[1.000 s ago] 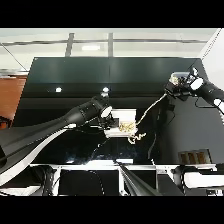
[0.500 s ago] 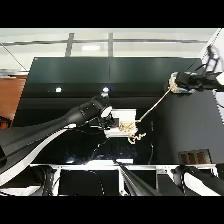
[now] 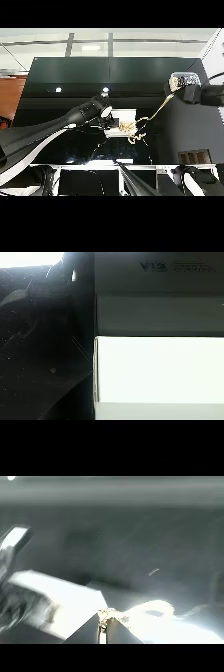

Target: Fold the box and place the chain.

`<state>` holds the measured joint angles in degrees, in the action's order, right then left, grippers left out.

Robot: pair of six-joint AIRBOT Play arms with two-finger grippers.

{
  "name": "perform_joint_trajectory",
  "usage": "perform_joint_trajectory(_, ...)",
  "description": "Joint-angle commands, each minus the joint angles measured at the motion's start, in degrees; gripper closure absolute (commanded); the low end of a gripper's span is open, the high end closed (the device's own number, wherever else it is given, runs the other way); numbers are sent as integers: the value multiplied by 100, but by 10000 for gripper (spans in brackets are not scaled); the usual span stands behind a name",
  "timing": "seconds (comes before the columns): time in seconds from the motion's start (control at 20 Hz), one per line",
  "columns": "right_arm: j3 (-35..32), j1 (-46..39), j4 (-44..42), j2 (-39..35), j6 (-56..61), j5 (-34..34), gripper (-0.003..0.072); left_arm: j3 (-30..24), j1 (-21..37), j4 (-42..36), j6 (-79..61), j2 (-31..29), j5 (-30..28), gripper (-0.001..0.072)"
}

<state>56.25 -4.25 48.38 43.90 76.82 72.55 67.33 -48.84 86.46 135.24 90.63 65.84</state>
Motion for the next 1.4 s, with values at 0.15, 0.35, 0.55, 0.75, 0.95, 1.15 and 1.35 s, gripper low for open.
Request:
perform_joint_trajectory(0.15,-695,1132,-1069,203,-341,-140,671,2,2,2,0,-2,0,678)
perform_joint_trajectory(0.35,-925,2006,-1126,855,-339,-752,670,2,2,0,2,-2,0,678)
perform_joint_trajectory(0.55,-1014,2568,-1121,1646,-343,-1113,669,2,2,2,2,-2,0,678)
perform_joint_trajectory(0.75,-1014,2476,-826,1853,-330,-1296,406,2,2,2,0,-2,0,678)
perform_joint_trajectory(0.95,-1014,1526,-407,1467,-643,-411,315,2,2,2,0,-2,2,678)
perform_joint_trajectory(1.15,-1523,682,151,522,-1930,-544,314,2,2,2,0,-2,4,678)
perform_joint_trajectory(1.35,-2900,640,68,319,-3338,-1604,-31,2,2,2,0,-2,22,678)
